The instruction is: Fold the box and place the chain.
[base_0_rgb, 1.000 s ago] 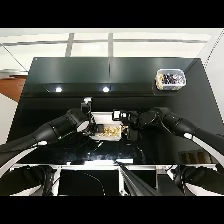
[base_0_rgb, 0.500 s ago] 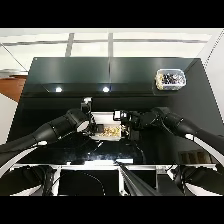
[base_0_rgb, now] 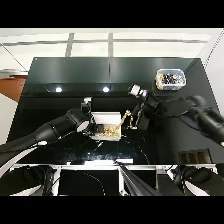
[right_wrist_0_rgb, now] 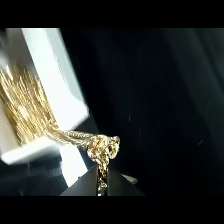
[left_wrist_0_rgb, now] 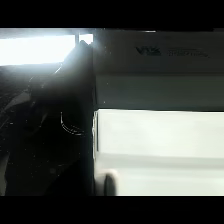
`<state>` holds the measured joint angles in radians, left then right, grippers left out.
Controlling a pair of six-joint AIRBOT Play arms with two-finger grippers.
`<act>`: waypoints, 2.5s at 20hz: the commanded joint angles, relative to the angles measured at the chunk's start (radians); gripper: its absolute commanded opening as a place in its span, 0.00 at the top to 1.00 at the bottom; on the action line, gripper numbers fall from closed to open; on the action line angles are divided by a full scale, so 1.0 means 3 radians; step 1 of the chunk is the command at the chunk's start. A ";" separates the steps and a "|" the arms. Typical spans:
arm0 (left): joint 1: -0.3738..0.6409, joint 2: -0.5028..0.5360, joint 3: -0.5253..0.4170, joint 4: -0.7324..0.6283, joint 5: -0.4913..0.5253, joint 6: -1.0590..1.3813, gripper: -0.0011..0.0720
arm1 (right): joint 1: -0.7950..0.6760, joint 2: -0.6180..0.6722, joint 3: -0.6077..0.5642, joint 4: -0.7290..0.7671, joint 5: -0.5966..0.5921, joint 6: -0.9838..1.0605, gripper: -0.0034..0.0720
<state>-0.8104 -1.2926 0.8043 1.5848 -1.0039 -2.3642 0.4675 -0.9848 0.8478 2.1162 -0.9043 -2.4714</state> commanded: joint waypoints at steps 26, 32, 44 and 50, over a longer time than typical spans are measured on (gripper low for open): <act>0.0003 -0.0015 0.0000 0.0000 0.0001 0.0001 0.94 | 0.0263 -0.0122 0.0637 0.0903 -0.0379 0.0484 0.27; 0.0003 -0.0029 0.0013 0.0003 0.0025 -0.0238 0.95 | -0.0563 0.0158 0.0731 0.0483 -0.0610 0.0838 0.27; 0.0050 0.0254 0.0593 0.0023 -0.0767 0.1166 0.20 | -0.0978 0.0164 0.0729 0.0235 -0.1030 0.1073 0.27; 0.0627 0.1202 -0.0001 0.0126 -0.1044 0.2330 0.20 | -0.0978 0.0163 0.0729 0.0134 -0.1005 0.1072 0.27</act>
<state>-0.7193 -1.0504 0.8860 1.6215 -1.2694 -1.8572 0.1745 -0.9363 1.0657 2.1742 -1.2102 -2.1506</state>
